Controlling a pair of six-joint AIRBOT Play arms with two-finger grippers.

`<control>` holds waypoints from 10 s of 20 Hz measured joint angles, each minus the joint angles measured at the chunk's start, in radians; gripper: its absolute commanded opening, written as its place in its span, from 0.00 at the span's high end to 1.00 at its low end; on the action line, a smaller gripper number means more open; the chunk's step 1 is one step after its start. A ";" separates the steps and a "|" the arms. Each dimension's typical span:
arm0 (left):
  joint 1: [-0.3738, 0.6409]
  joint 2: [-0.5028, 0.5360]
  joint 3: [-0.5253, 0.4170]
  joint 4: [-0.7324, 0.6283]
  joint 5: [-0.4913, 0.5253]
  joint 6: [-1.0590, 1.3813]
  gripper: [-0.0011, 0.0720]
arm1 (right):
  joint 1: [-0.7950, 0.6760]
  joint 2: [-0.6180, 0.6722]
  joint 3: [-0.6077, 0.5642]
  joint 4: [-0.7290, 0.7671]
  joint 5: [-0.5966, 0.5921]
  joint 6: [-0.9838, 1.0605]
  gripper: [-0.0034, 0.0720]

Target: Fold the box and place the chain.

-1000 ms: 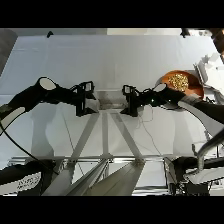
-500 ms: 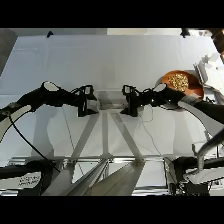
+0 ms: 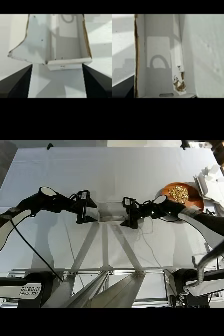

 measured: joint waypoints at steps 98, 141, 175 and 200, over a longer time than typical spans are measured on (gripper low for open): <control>-0.132 -0.116 0.030 0.045 0.178 -0.059 0.77 | 0.000 0.405 -0.001 -0.463 0.127 0.495 0.94; -0.132 -0.116 0.029 0.047 0.172 -0.057 0.77 | 0.024 0.226 0.048 -0.618 -0.014 0.501 0.65; -0.132 -0.116 0.029 0.047 0.172 -0.058 0.77 | 0.122 0.185 0.048 -0.415 -0.080 0.502 0.94; -0.132 -0.116 0.029 0.047 0.172 -0.058 0.77 | -0.312 0.423 -0.159 -0.496 0.115 1.368 0.94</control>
